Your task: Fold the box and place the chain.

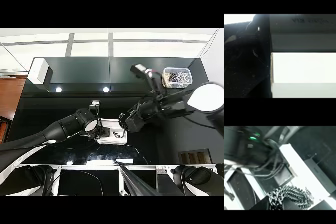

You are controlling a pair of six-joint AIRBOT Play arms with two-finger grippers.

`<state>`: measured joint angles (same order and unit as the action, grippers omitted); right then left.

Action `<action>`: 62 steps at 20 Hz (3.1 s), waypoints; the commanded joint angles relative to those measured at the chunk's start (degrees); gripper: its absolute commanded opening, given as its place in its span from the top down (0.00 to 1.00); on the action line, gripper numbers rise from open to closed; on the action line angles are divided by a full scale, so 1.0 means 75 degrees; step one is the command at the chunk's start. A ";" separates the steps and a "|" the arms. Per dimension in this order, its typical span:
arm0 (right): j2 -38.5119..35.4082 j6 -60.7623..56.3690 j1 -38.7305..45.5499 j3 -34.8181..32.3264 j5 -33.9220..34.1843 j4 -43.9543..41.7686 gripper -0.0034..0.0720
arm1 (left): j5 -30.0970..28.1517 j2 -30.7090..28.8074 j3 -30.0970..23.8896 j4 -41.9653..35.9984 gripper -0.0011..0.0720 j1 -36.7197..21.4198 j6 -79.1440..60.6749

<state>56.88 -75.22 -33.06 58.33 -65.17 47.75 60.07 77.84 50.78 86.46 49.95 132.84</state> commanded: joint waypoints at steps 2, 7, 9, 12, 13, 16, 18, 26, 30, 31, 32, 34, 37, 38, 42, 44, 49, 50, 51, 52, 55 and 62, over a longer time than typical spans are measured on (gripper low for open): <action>0.0734 0.0017 -0.0122 -0.0615 0.0822 -0.0379 0.94 | -0.0006 0.0000 0.0000 0.0000 0.95 -0.0006 -0.0003; 0.1119 -0.0003 -0.0163 -0.0863 0.0595 -0.0029 0.94 | -0.0038 0.0000 0.0000 -0.0003 0.95 -0.0006 -0.0003; 0.1387 -0.0003 -0.0373 -0.0962 0.0731 -0.0160 0.94 | -0.0184 0.0000 0.0000 -0.0006 0.95 -0.0006 -0.0003; 0.1696 -0.0055 -0.0530 -0.0962 0.1122 -0.0149 0.91 | -0.0344 0.0000 0.0000 -0.0023 0.95 -0.0003 -0.0003; 0.1693 -0.0087 -0.0507 -0.0959 0.1174 -0.0085 0.63 | -0.0347 0.0000 0.0000 -0.0023 0.95 -0.0003 0.0000; 0.1478 -0.0111 0.0105 -0.0912 0.0294 0.0058 0.45 | -0.0344 0.0000 0.0000 -0.0023 0.95 -0.0003 -0.0003; 0.0842 -0.0064 0.0889 -0.0898 -0.0487 0.0420 0.46 | -0.0341 0.0003 0.0000 -0.0023 0.95 0.0000 -0.0009; -0.1378 -0.0064 0.3305 -0.0906 -0.1110 0.1842 0.46 | -0.0140 0.0003 0.0020 -0.0023 0.95 -0.0006 0.1352; -0.1376 -0.0064 0.3299 -0.0965 -0.0825 0.1824 0.45 | 0.0079 -0.0003 0.0525 0.0020 0.28 -0.0032 0.1195; -0.1376 -0.0064 0.3299 -0.0965 -0.0822 0.1813 0.46 | 0.0271 -0.0020 0.0746 0.0020 0.28 -0.0087 0.0458; -0.1376 -0.0070 0.3299 -0.0965 -0.0836 0.1813 0.45 | 0.0653 -0.0052 0.1000 0.0000 0.28 -0.0187 -0.0685; -0.1376 -0.0146 0.3299 -0.0965 -0.0927 0.1781 0.45 | 0.1652 -0.0350 0.1247 0.0175 0.29 -0.0478 -0.2672; -0.1376 -0.0137 0.3299 -0.0965 -0.0962 0.1778 0.45 | 0.2363 -0.1288 0.0979 0.0297 0.28 -0.1364 -0.5409; -0.1376 -0.0137 0.3299 -0.0965 -0.0903 0.1789 0.45 | 0.2448 -0.1617 0.0781 0.0207 0.28 -0.1871 -0.5922; -0.1376 -0.0146 0.3299 -0.0965 -0.0793 0.1702 0.45 | 0.1498 -0.2661 -0.1008 -0.4368 0.29 -0.4733 -1.0491; -0.1376 -0.0146 0.3299 -0.0965 -0.0784 0.1486 0.45 | 0.1352 -0.2500 -0.2110 -0.7082 0.29 -0.5919 -1.2610; -0.1376 -0.0146 0.3299 -0.0965 -0.0697 0.1349 0.45 | 0.0525 -0.1821 -0.3346 -0.7283 0.01 -0.5791 -1.9284; -0.1376 -0.0146 0.3299 -0.0965 -0.0697 0.1349 0.45 | 0.0251 -0.1743 -0.3343 -0.6983 0.01 -0.5505 -2.0059; -0.1376 -0.0149 0.3299 -0.0965 -0.0699 0.1343 0.45 | -0.0160 -0.1699 -0.3340 -0.6796 0.01 -0.5228 -2.0473; -0.1376 -0.0149 0.3299 -0.0965 -0.0694 0.1314 0.45 | -0.0670 -0.1644 -0.3328 -0.6694 0.01 -0.4931 -2.0834; -0.1373 -0.0175 0.3299 -0.0965 -0.0629 0.1244 0.45 | -0.1297 -0.1224 -0.3118 -0.6642 0.01 -0.4363 -2.0927; -0.1361 -0.0175 0.3296 -0.0965 -0.0475 0.1236 0.45 | -0.0551 -0.0463 -0.2311 -0.6528 0.01 -0.4304 -2.0207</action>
<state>46.65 -76.49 -8.32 51.11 -69.06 57.14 55.59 72.73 31.92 38.09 17.28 -19.16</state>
